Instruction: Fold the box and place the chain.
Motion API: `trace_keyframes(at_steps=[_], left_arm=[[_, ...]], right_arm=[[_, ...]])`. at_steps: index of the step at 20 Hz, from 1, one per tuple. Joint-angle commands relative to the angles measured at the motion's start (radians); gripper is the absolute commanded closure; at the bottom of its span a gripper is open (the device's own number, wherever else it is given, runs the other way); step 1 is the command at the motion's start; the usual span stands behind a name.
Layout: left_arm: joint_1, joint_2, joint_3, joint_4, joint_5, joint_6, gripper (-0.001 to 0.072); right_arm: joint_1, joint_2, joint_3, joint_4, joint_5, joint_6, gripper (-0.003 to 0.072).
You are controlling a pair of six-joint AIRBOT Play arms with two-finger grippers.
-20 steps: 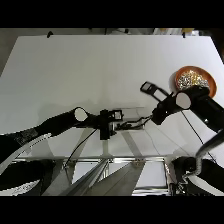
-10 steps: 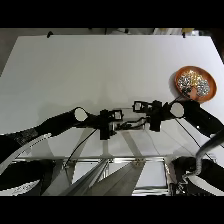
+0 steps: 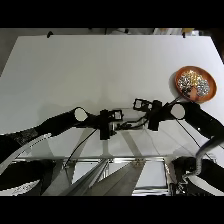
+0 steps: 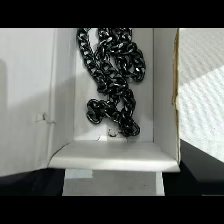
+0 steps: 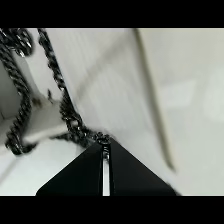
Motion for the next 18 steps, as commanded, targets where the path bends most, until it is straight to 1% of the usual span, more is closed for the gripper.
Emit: trace_keyframes(at_steps=[1,3,5,7,9,11,14,16,18], left_arm=[[0.000,0.001,0.000,0.000,0.000,0.001,0.0458],[0.000,0.001,0.000,0.000,0.000,0.000,0.0458],[0.000,0.001,0.000,0.000,0.000,0.000,0.0458],[0.000,0.000,0.000,0.000,0.000,0.001,0.0458],[0.000,0.000,0.000,0.000,0.000,0.000,0.0458],[0.000,0.000,0.000,0.000,0.000,0.000,0.0458],[0.000,0.001,0.000,0.000,0.000,0.001,0.0458],[0.000,0.001,0.000,0.000,0.000,0.000,0.0458],[0.000,0.001,0.000,0.000,0.000,0.000,0.0458]], right_arm=[[0.000,0.103,0.007,-0.212,0.068,0.333,0.0669],[0.000,0.203,0.027,-0.240,0.105,0.515,0.0668],[0.000,0.299,0.045,-0.191,0.129,0.630,0.0668],[0.000,0.384,0.047,-0.079,0.131,0.669,0.0668],[0.000,0.440,0.047,0.087,0.127,0.668,0.0668],[0.000,0.462,0.047,0.268,0.104,0.657,0.0668],[0.006,0.460,0.047,0.550,0.068,0.560,0.0668],[0.041,0.460,0.047,0.657,0.037,0.544,0.0668],[0.107,0.457,0.047,0.661,0.003,0.545,0.0668]])
